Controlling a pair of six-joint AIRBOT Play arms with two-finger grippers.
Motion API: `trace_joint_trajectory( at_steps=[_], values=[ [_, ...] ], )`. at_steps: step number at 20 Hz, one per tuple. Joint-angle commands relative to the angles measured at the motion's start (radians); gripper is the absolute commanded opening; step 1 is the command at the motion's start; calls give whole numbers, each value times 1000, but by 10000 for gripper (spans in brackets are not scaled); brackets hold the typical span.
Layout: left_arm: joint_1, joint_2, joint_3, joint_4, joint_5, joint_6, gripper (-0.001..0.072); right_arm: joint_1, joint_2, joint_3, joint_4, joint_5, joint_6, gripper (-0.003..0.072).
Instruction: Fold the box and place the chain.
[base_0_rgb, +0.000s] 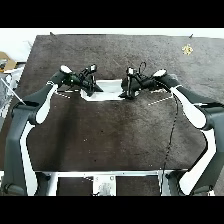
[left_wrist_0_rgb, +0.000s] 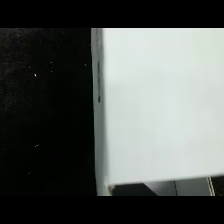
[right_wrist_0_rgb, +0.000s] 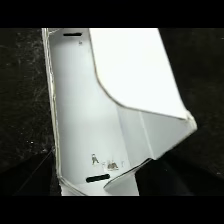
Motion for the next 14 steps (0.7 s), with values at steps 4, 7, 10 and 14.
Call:
trace_joint_trajectory(
  at_steps=[4,7,10,14],
  values=[
    [0,0,0,0,0,0,11,-1,-109,140,-53,141,93,671],
    [0,-1,0,0,0,0,11,10,-114,150,-54,143,88,671],
    [0,-1,0,0,0,0,11,22,-129,150,-53,143,77,670],
    [0,-1,0,0,0,0,11,26,-143,163,-53,138,77,669]
  ],
)
